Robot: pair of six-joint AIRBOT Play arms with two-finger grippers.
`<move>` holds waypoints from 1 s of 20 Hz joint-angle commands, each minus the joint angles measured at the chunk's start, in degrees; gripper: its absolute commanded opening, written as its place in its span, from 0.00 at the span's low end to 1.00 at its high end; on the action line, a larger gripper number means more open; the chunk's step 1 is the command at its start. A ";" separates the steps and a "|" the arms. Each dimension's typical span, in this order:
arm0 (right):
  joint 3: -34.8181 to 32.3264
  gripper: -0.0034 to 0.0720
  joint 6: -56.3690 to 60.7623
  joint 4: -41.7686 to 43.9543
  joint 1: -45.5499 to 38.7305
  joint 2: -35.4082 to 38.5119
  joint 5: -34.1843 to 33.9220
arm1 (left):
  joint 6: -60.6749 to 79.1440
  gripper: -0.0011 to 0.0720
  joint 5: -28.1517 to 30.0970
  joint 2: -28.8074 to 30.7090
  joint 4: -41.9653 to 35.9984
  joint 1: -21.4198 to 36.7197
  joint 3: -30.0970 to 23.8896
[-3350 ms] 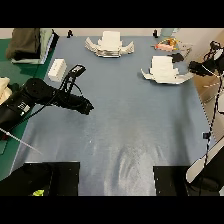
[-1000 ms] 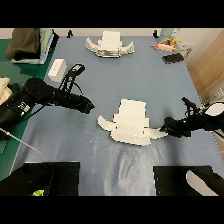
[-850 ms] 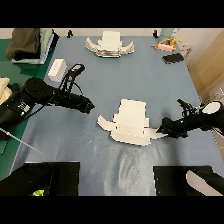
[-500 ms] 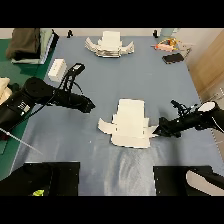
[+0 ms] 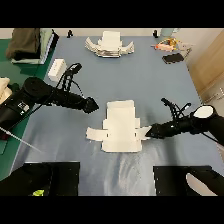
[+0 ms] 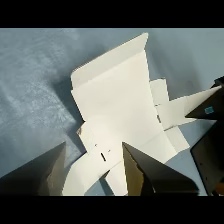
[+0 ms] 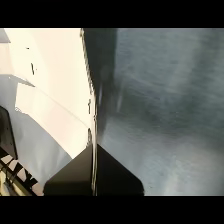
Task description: Fold the box.
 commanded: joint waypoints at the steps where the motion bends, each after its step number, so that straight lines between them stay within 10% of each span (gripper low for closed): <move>1: -4.50 0.05 1.60 -0.24 6.10 8.15 -4.46 | -1.75 0.74 -4.72 -1.95 0.07 1.53 -0.26; 9: -6.78 0.05 2.45 -1.22 9.60 9.55 -10.14 | 4.07 0.74 -4.81 -13.84 -0.48 1.86 -1.03; 20: -6.78 0.05 2.45 -2.27 9.62 9.53 -11.41 | 29.05 0.74 -9.73 -25.86 -21.05 1.86 0.31</move>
